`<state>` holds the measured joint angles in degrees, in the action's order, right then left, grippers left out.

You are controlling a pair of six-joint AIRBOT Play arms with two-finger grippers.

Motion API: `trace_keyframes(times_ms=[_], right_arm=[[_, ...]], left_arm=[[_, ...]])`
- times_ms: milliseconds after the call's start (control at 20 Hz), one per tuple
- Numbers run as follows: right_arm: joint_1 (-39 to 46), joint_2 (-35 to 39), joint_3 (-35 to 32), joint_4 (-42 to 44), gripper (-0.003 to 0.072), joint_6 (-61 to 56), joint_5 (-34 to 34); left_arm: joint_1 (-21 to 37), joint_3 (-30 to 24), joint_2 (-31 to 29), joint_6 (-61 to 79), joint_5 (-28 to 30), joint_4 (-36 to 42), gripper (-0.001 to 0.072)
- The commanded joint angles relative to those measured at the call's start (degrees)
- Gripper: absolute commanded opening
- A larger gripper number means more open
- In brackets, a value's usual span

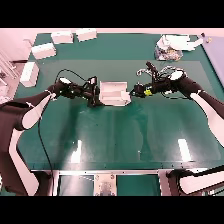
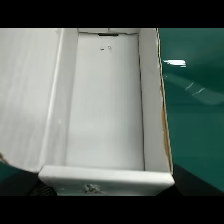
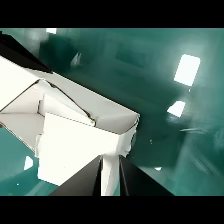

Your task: Fold the box and place the chain.

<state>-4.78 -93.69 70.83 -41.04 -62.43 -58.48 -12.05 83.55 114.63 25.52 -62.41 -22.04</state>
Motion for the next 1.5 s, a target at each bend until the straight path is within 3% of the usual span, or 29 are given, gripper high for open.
trace_keyframes(times_ms=[0, 100, 150, 200, 450, 500, 550, 950, 1450], right_arm=[[-0.2, 0.0, 0.0, 0.5, 0.0154, 0.1, -0.1], [-0.5, 0.0, 0.0, 0.5, 0.0186, 0.2, -0.1], [-0.8, 0.0, 0.0, 0.6, 0.0272, 0.6, -0.1], [-0.9, 0.0, 0.0, 0.5, 0.0302, 0.9, -0.1], [-2.1, 0.0, 0.2, 2.5, 0.0313, 1.0, -0.1], [-2.5, 0.0, 0.2, 2.5, 0.0379, 1.0, -0.1], [-2.8, 0.0, 0.2, 2.6, 0.0387, 1.0, -0.1], [-3.8, 0.0, 0.3, 1.7, 0.0386, 0.9, 0.2], [-5.6, 0.0, 0.3, -1.2, 0.0385, -0.2, 5.0]], left_arm=[[0.0, 0.0, 0.0, 0.0, 0.0, 0.0, 0.0353], [0.0, 0.0, 0.0, 0.0, 0.0, 0.0, 0.0353], [0.0, 0.0, 0.0, 0.0, 0.0, 0.0, 0.0353], [0.0, 0.0, 0.0, 0.0, 0.0, 0.0, 0.0353], [0.0, 0.0, 0.0, 0.0, 0.0, 0.0, 0.0353], [0.0, 0.0, 0.0, 0.0, -0.1, 0.0, 0.0353], [0.0, 0.0, 0.0, 0.0, 0.0, 0.0, 0.0353], [0.0, 0.0, 0.0, 0.0, -0.2, 0.0, 0.0353], [0.0, 0.0, 0.0, 0.0, -0.7, 0.0, 0.0353]])
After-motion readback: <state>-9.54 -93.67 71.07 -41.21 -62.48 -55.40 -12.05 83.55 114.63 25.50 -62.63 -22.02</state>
